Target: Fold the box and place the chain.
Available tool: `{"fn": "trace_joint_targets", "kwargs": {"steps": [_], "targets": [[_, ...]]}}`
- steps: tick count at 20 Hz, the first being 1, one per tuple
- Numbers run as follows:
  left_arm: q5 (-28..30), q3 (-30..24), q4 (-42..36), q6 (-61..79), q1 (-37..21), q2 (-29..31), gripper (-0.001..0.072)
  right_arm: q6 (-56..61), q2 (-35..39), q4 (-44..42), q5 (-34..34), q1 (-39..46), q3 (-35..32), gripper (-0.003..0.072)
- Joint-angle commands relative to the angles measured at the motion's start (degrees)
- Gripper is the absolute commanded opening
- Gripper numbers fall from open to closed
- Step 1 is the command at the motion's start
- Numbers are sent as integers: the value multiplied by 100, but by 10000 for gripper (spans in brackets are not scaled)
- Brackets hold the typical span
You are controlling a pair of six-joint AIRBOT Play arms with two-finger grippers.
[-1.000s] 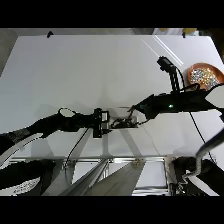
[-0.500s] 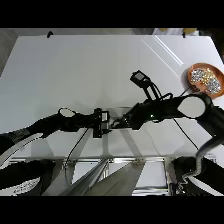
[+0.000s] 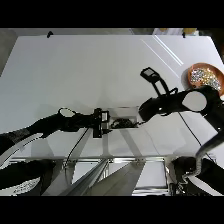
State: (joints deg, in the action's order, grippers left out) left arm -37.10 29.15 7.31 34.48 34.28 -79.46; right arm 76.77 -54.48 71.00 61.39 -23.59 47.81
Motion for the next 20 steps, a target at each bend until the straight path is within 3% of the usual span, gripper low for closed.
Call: {"fn": "trace_joint_targets", "kwargs": {"steps": [1,6,17,20], "targets": [[2,0,2,2,2,2,210,575,-13,612,487,1088,20,17],[0,0,0,2,2,2,210,920,-236,1176,479,2109,-68,17],[0,0,2,2,2,2,210,916,-321,1095,-251,2105,-1067,21],[2,0,0,2,2,2,210,911,-323,1095,-361,1886,-1067,86]]}}
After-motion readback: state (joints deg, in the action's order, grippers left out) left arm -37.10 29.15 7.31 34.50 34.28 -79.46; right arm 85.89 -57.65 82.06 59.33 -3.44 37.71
